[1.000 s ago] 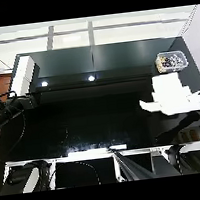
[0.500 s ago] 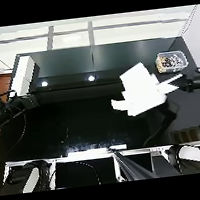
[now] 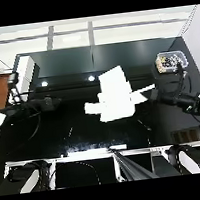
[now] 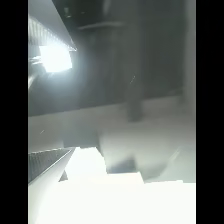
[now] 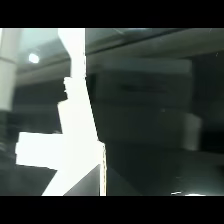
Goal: Fold the box and place the chain.
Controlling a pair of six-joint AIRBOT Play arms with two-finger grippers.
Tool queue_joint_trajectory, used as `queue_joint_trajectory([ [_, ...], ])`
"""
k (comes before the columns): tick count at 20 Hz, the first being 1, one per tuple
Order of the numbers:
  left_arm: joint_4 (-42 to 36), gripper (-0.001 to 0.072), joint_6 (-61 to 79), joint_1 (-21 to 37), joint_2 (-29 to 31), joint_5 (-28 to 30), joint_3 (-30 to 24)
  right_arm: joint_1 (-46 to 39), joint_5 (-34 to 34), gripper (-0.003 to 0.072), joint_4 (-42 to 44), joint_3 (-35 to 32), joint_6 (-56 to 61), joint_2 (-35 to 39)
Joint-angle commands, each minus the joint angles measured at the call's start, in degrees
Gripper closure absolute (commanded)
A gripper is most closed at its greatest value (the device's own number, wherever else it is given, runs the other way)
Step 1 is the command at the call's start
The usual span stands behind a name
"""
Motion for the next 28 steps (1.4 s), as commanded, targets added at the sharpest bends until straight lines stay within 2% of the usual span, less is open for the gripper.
queue_joint_trajectory([
  [1,-1.4,-0.0002,0.0,-8.7,-6.2,3.0,0.0,8.2,-7.1,0.0672,-3.5,-3.8,-3.5,3.2],
  [3,-5.6,-0.0002,0.2,-12.4,-10.3,3.9,0.4,10.8,-7.2,0.0672,-3.7,-3.8,-4.9,3.2],
  [5,-11.8,-0.0003,3.4,-13.6,-15.0,2.6,1.6,13.7,-7.3,0.0672,-4.4,-3.8,-5.5,3.2],
  [9,-28.9,-0.0004,18.2,-11.5,-26.3,-5.8,5.2,18.3,-8.9,0.0672,-4.6,-3.8,-5.5,3.1],
  [14,-31.2,-0.0004,22.2,-10.8,-39.0,-15.5,9.4,18.9,-10.1,0.0672,-4.6,-3.8,-5.5,3.2],
  [20,-40.8,-0.0001,43.2,-10.5,-44.9,-26.8,9.6,18.9,-10.2,0.0672,-4.6,-3.8,-5.5,3.2],
  [21,-39.2,0.0024,44.3,-10.5,-45.5,-27.6,10.0,18.9,-10.2,0.0672,-4.6,-3.8,-5.5,3.1],
  [22,-36.5,0.0090,44.5,-10.5,-46.1,-28.1,10.7,18.9,-10.2,0.0671,-4.6,-3.8,-5.5,3.1],
  [23,-33.5,0.0220,44.6,-10.5,-46.4,-28.4,11.6,18.9,-10.2,0.0672,-4.6,-3.8,-5.5,3.2],
  [24,-31.2,0.0260,44.6,-10.5,-46.5,-28.6,12.2,18.9,-10.2,0.0671,-4.6,-3.8,-5.5,3.2],
  [25,-29.6,0.0330,44.8,-10.6,-46.5,-28.6,12.9,18.9,-10.2,0.0671,-4.6,-3.8,-5.5,3.2],
  [27,-27.5,0.0565,46.6,-10.9,-46.5,-28.7,14.2,18.9,-10.2,0.0671,-4.6,-3.8,-5.5,3.2],
  [28,-27.5,0.0639,47.5,-10.9,-46.5,-28.7,14.7,18.9,-10.2,0.0671,-4.8,-3.8,-5.5,3.2],
])
